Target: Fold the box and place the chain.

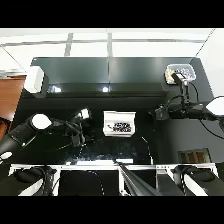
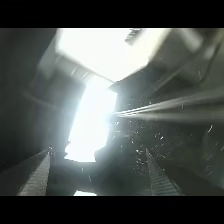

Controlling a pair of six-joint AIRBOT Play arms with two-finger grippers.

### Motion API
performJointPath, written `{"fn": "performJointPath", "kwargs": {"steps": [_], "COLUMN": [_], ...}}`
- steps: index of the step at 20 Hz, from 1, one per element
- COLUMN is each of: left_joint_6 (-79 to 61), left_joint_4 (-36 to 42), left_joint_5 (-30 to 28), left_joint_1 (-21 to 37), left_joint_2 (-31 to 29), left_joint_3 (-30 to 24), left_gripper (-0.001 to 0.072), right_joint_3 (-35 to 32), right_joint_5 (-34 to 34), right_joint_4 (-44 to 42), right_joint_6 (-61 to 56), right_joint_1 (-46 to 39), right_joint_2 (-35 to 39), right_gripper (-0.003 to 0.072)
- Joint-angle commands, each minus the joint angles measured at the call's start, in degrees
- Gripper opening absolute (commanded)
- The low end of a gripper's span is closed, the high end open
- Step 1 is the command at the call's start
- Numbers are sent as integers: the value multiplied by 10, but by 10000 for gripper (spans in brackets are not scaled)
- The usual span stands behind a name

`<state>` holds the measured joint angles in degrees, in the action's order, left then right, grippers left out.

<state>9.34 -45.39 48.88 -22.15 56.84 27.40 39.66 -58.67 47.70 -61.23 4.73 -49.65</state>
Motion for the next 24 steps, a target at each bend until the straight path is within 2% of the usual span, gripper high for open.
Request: {"fn": "performJointPath", "kwargs": {"steps": [1,5,8,14,24], "left_joint_6": [-248,-257,-259,-285,-285], "left_joint_4": [36,104,105,136,154], "left_joint_5": [-26,-26,-21,-9,-27], "left_joint_1": [-24,-14,-14,-24,-33], "left_joint_2": [33,125,162,190,194], "left_joint_3": [4,47,69,90,93], "left_gripper": [716,716,716,716,715], "right_joint_3": [0,0,0,0,0], "right_joint_5": [8,9,8,8,9], "right_joint_4": [0,0,0,0,0], "right_joint_6": [0,0,0,0,0], "right_joint_1": [0,0,0,0,0], "right_joint_2": [0,0,0,0,0], "right_gripper": [212,212,212,212,212]}}
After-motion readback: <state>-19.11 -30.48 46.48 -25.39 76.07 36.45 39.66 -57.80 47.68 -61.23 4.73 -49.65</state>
